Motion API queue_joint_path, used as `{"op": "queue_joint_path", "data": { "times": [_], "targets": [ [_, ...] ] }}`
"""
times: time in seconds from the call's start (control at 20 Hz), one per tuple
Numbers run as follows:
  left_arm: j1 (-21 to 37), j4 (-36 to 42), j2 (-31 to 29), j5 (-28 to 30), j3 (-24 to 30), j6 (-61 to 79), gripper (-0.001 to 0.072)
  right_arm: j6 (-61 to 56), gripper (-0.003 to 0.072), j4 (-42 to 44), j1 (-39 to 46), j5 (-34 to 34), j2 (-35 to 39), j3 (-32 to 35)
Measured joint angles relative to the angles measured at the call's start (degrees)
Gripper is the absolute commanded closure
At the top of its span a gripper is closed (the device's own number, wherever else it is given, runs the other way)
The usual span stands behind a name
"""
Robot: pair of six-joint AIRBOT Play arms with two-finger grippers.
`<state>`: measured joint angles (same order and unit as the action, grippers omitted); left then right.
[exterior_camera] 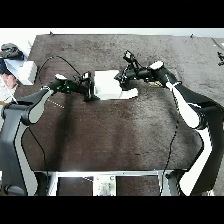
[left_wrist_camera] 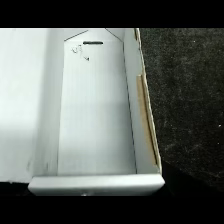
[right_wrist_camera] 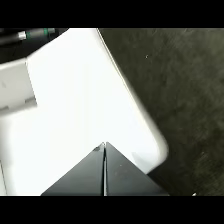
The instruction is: Fold the box and place the chain.
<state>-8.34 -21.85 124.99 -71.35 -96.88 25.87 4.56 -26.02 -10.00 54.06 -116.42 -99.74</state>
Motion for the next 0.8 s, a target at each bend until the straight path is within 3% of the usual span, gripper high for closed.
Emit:
{"op": "queue_joint_path", "data": {
  "times": [0.5,0.75,0.8],
  "targets": [
    [0.0,0.0,0.0,0.0,0.0,-0.2,0.0241,0.2,0.0671,-2.9,-0.1,-1.6,-3.0,-0.1],
    [0.0,0.0,0.0,0.0,0.0,-0.1,0.0241,0.2,0.067,-4.2,1.4,0.0,0.9,0.0],
    [0.0,0.0,0.0,0.0,0.0,-0.1,0.0241,0.2,0.0616,-4.0,1.8,1.7,2.4,0.0]
  ]
}}
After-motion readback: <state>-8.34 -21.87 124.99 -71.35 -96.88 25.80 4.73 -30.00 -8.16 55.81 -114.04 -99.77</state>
